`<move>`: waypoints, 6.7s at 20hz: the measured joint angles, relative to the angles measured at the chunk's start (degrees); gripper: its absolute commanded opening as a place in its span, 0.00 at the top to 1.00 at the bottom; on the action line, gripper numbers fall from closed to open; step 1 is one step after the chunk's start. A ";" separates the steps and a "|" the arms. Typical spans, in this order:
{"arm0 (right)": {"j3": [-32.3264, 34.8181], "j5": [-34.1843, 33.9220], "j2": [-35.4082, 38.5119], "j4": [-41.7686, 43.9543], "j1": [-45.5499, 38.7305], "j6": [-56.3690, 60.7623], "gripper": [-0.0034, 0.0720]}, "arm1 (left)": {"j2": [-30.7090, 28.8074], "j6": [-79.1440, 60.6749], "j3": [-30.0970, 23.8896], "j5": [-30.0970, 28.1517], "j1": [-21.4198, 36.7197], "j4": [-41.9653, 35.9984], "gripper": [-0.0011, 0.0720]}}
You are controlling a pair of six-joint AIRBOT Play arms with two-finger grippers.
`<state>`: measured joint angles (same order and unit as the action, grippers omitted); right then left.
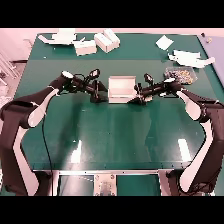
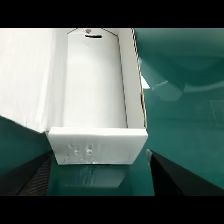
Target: Fold the box and place the chain.
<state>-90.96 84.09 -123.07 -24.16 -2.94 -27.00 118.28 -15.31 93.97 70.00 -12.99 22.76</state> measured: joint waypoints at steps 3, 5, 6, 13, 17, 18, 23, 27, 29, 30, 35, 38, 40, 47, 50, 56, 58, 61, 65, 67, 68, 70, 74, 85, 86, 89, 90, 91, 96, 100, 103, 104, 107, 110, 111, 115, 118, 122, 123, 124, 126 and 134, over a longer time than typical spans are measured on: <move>0.00 0.02 0.00 0.00 0.00 -0.02 0.18 | 0.02 -0.09 0.00 0.33 0.00 -0.79 0.01; 0.00 0.02 0.00 -0.09 0.00 -0.02 0.18 | 0.02 -0.15 0.00 0.33 -0.35 -1.09 0.01; 0.00 0.04 0.00 -0.15 -0.07 0.00 0.18 | 0.02 -0.26 0.00 0.07 -0.66 -1.29 0.01; -0.02 0.02 0.04 -0.15 -0.09 0.07 0.18 | 1.64 -1.29 0.07 -2.62 -2.14 -2.89 0.01; -0.02 0.00 0.04 -0.07 -0.09 0.07 0.18 | 2.40 -1.73 0.07 -3.50 -2.32 -3.63 0.01; -0.02 0.00 0.04 -0.04 -0.09 0.07 0.18 | 2.47 -1.77 0.09 -3.82 -2.34 -3.63 0.01; -0.02 -0.07 0.04 0.02 -0.09 0.04 0.18 | 2.73 -2.54 0.07 -4.50 -2.34 -3.54 0.01; -0.02 -0.04 0.02 0.17 0.00 -0.09 0.18 | 2.51 -2.60 0.04 -3.08 -1.60 -2.91 0.01; 0.00 -0.02 0.00 0.33 0.04 -0.09 0.18 | 2.38 -2.58 0.37 -1.86 -0.72 -2.27 0.01; 0.00 0.00 -0.02 0.33 0.07 -0.09 0.18 | 2.32 -2.47 0.68 -1.66 -0.26 -1.70 0.01; 0.00 0.07 -0.04 0.17 0.02 -0.09 0.18 | 2.14 -2.45 2.05 0.31 1.20 -2.12 0.01; 0.00 0.04 -0.04 0.11 0.02 -0.07 0.18 | 2.08 -2.49 2.34 0.74 1.60 -2.25 0.01; 0.00 0.02 -0.04 0.07 0.02 -0.07 0.18 | 2.08 -2.56 2.45 0.76 1.51 -2.38 0.01; 0.00 -0.04 -0.04 -0.17 -0.09 0.02 0.18 | 2.08 -4.17 2.51 -0.90 -0.04 -3.96 0.01; -0.02 0.00 0.00 -0.28 -0.11 -0.02 0.18 | 2.05 -4.52 2.51 -1.44 -0.76 -4.22 0.01; -0.02 -0.02 0.02 -0.22 -0.09 -0.07 0.18 | 2.14 -4.72 2.51 -2.29 -1.18 -4.48 0.01; -0.02 -0.02 0.02 -0.17 -0.09 -0.04 0.18 | 2.16 -4.70 2.51 -2.29 -1.18 -4.24 0.01; 0.00 -0.42 -0.04 0.22 0.00 -0.02 0.18 | 2.21 -4.61 2.51 -1.97 -1.01 -3.61 0.01; 0.00 0.04 -0.04 0.20 0.04 0.02 0.18 | 2.25 -4.13 2.51 -0.79 -0.31 -2.69 0.01; 0.00 0.00 -0.04 0.15 0.02 0.02 0.18 | 2.25 -3.91 2.51 0.00 -0.15 -2.43 0.01; 0.00 0.00 -0.04 0.07 0.02 0.02 0.18 | 2.25 -3.80 2.51 0.17 -0.04 -2.40 0.01; 0.00 0.00 -0.04 0.07 0.02 0.02 0.18 | 2.25 -3.61 2.51 0.87 0.09 -2.29 0.01; 0.00 0.00 -0.04 0.02 0.02 0.02 0.18 | 2.25 -3.19 2.51 1.97 -0.02 -2.29 0.01; 0.00 0.02 -0.04 -0.13 -0.02 -0.04 0.18 | 2.29 -2.10 2.51 1.07 -1.36 -2.86 0.01; 0.02 0.02 -0.04 -0.13 -0.04 -0.09 0.18 | 2.38 -1.92 2.51 1.07 -1.42 -2.84 0.01; 0.02 0.07 -0.04 -0.15 -0.07 -0.09 0.18 | 2.62 -1.14 2.54 1.40 -1.51 -2.08 0.01; 0.02 0.09 -0.04 -0.15 -0.04 -0.09 0.18 | 2.67 -0.94 2.51 1.40 -1.53 -1.64 0.01; 0.02 0.11 -0.04 -0.15 -0.02 -0.09 0.18 | 2.73 -0.61 2.51 1.49 -1.55 -1.33 0.01; 0.02 0.15 -0.04 -0.11 0.00 -0.04 0.18 | 2.75 -0.13 2.51 1.88 -1.60 -0.79 0.00; 0.02 0.15 -0.04 -0.11 0.00 -0.02 0.18 | 2.78 0.04 2.51 1.49 -2.16 -0.83 0.00; 0.02 0.15 -0.04 -0.07 0.00 -0.02 0.18 | 2.80 0.09 2.51 0.11 -3.26 -0.85 0.00; 0.02 0.13 -0.04 0.04 0.00 0.00 0.18 | 2.80 0.09 2.51 -0.48 -3.54 -0.90 0.00; 0.02 -0.07 -0.04 0.04 0.00 0.02 0.18 | 2.80 0.22 2.51 -1.88 -4.09 -0.85 0.00; 0.02 -0.11 -0.04 0.07 0.00 0.02 0.18 | 3.08 0.26 2.51 -3.32 -4.79 -0.90 0.00; 0.02 -0.17 -0.04 0.11 0.00 0.02 0.18 | 3.34 0.26 2.51 -3.96 -5.07 -0.94 0.00; 0.02 -0.26 -0.04 0.17 0.00 0.04 0.18 | 4.07 0.28 2.51 -6.32 -5.90 -0.90 0.00; 0.02 -0.31 -0.04 0.24 0.00 0.07 0.18 | 4.22 0.26 2.51 -7.43 -6.08 -1.20 0.00; 0.02 -0.20 -0.04 0.17 0.00 0.04 0.18 | 4.26 0.17 2.51 -7.93 -6.16 -1.38 0.00; 0.02 -0.17 -0.04 0.13 0.00 0.04 0.18 | 4.26 0.15 2.51 -7.89 -6.14 -1.46 0.00; 0.02 -0.09 -0.04 0.11 0.00 0.04 0.18 | 4.26 0.11 2.51 -7.63 -6.03 -1.64 0.00; 0.02 -0.02 -0.04 0.07 0.00 0.04 0.18 | 4.20 0.00 2.49 -6.82 -5.73 -2.25 0.00; 0.02 0.00 -0.04 0.00 0.00 0.04 0.18 | 4.22 -1.09 2.49 -5.42 -5.05 -3.89 0.01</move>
<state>-90.94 84.09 -123.11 -24.16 -2.94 -26.96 122.50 -16.40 96.47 64.58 -18.04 18.87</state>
